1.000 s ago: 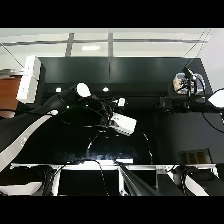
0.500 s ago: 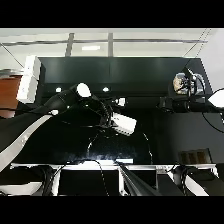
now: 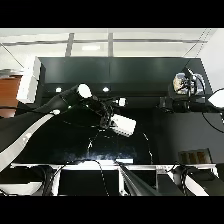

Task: Fold the box and place the chain.

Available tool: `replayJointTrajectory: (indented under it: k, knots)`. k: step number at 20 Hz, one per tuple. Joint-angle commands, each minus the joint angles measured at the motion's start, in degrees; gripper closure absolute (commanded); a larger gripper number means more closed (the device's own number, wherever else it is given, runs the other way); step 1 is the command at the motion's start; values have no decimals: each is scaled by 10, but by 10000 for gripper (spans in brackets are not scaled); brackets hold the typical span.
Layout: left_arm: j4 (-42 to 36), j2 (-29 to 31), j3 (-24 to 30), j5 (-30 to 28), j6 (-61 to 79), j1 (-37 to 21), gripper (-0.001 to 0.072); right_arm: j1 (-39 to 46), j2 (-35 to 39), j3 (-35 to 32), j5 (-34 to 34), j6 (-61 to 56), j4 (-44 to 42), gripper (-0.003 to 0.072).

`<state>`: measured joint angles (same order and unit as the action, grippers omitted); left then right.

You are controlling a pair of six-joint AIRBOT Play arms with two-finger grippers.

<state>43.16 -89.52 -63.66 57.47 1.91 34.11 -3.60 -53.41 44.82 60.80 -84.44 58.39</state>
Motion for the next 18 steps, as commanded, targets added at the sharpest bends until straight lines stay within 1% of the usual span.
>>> replayJointTrajectory:
  k: [1, 4, 6, 11, 14, 18]
  knots:
    - [-2, 2, -4, 1, 0, -2, -6, 0, 0, 1, 0, 0, 0, 664]
    - [-2, 5, -20, 20, -4, -9, -6, 0, 0, 1, 1, 0, 0, 664]
    - [-3, 9, -26, 44, -10, -10, -8, 0, 0, 1, 4, 0, 0, 664]
    - [-1, 7, -25, 46, -36, -5, -11, 0, 0, 1, 5, 0, 0, 664]
    - [12, 4, -25, 27, -36, 2, -11, 0, 0, 1, 5, 0, 0, 663]
    - [21, 3, -25, 32, -34, 3, -10, 0, 0, 1, 5, 0, 0, 664]
